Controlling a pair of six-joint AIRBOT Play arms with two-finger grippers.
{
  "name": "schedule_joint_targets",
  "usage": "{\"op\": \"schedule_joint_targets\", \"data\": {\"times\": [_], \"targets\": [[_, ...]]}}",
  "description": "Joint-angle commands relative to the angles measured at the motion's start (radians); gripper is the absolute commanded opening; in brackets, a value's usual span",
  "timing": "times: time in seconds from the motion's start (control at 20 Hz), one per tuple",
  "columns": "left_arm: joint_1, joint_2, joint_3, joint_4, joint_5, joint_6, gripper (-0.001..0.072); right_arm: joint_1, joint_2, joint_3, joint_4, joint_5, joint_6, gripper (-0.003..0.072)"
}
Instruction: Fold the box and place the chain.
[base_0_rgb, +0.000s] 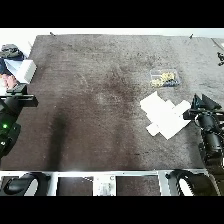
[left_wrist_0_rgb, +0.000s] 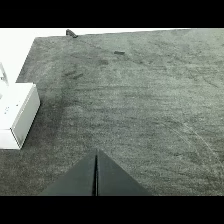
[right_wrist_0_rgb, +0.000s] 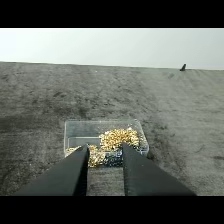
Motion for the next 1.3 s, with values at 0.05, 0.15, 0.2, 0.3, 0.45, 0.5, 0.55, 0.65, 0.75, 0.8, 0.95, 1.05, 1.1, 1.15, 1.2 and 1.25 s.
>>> {"op": "schedule_joint_targets", "data": {"times": [0.05, 0.15, 0.2, 0.3, 0.45, 0.5, 0.55, 0.65, 0.75, 0.8, 0.95, 1.05, 1.1, 1.15, 1.2, 1.25], "targets": [[0.0, -0.001, 0.0, 0.0, 0.0, 0.0, 0.0013, 0.001, 0.0, 0.0, 0.0, -0.007, 0.0, 0.024], [0.0, -0.001, 0.0, 0.0, 0.0, 0.0, 0.0013, 0.001, 0.0, 0.001, 0.008, 0.0, 0.004, 0.0242], [0.0, 0.0, 0.0, 0.0, 0.0, 0.0, 0.0013, 0.0, -0.001, 0.008, 0.008, -0.011, 0.004, 0.0248], [0.0, -0.001, 0.0, 0.0, 0.0, 0.0, 0.0013, 0.0, -0.038, 0.04, 0.019, -0.066, 0.004, 0.0471], [0.0, 0.0, 0.0, 0.0, 0.0, 0.0, 0.0013, -0.038, -0.197, 0.172, 0.104, -0.132, 0.004, 0.047], [0.0, -0.001, 0.0, 0.0, 0.0, 0.0, 0.0013, -0.072, -0.268, 0.227, 0.155, -0.115, -0.011, 0.047], [0.0, -0.001, 0.0, 0.0, 0.0, 0.0, 0.0013, -0.108, -0.334, 0.274, 0.181, -0.085, -0.035, 0.0469], [0.0, -0.001, 0.0, 0.0, 0.0, 0.0, 0.0013, -0.209, -0.477, 0.358, 0.211, 0.036, -0.039, 0.0459], [0.0, -0.001, 0.0, 0.0, 0.0, 0.0, 0.0013, -0.341, -0.621, 0.428, 0.206, 0.247, -0.037, 0.046], [0.0, -0.001, 0.0, 0.0, 0.0, 0.0, 0.0013, -0.418, -0.691, 0.457, 0.16, 0.382, -0.015, 0.0459], [0.0, -0.001, 0.0, 0.0, 0.0, 0.0, 0.0013, -0.631, -0.902, 0.623, -0.363, 0.801, 0.395, 0.0461], [0.0, -0.001, 0.0, 0.0, 0.0, 0.0, 0.0013, -0.708, -1.06, 0.801, -0.723, 1.037, 0.57, 0.0461], [0.0, -0.001, 0.0, 0.0, 0.0, 0.0, 0.0013, -0.732, -1.133, 0.89, -0.839, 1.14, 0.6, 0.0461], [0.0, 0.0, 0.0, 0.0, 0.0, 0.0, 0.0013, -0.746, -1.189, 0.963, -0.909, 1.221, 0.602, 0.0461], [0.0, -0.001, 0.0, 0.0, 0.0, 0.0, 0.0013, -0.751, -1.243, 1.031, -0.967, 1.295, 0.602, 0.0461], [0.0, -0.001, 0.0, 0.0, 0.0, 0.0, 0.0013, -0.751, -1.29, 1.088, -1.011, 1.349, 0.602, 0.0461]]}}
